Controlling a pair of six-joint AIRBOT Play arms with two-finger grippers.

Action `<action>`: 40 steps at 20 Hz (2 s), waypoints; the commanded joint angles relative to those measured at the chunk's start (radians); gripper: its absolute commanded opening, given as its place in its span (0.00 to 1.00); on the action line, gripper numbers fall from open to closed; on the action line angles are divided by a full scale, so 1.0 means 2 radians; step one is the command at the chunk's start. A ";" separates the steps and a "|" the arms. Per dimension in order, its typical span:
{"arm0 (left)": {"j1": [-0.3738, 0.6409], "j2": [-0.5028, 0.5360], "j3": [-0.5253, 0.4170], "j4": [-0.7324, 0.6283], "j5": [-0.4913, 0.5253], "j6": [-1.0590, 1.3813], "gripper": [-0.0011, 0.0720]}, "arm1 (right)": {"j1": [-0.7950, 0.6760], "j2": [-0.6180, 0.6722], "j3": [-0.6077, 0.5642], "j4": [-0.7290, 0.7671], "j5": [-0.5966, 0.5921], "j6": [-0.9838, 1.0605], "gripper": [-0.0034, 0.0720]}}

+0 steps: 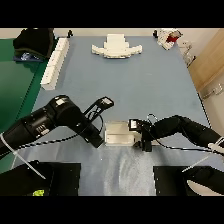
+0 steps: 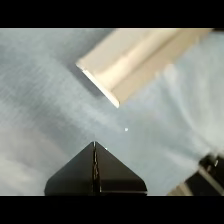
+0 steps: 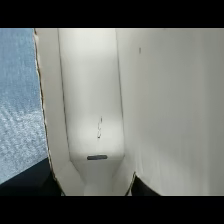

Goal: Fold the box.

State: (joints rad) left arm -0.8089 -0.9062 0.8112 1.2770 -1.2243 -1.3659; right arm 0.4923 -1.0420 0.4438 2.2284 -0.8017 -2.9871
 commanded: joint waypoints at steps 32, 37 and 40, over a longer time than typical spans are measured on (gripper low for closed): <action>0.135 -0.085 -0.179 -0.391 0.249 0.802 0.97 | 0.000 0.000 0.000 -0.003 0.000 0.000 0.64; 0.117 -0.109 -0.179 -0.394 0.263 0.808 0.97 | 0.000 0.000 0.000 -0.003 0.000 0.000 0.64; 0.117 -0.118 -0.179 -0.393 0.270 0.808 0.97 | 0.000 0.000 0.000 -0.003 0.000 0.000 0.64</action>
State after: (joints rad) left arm -0.5686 -1.1236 0.4538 0.4927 -0.7002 0.2455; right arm 0.4923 -1.0420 0.4438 2.2211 -0.8021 -2.9871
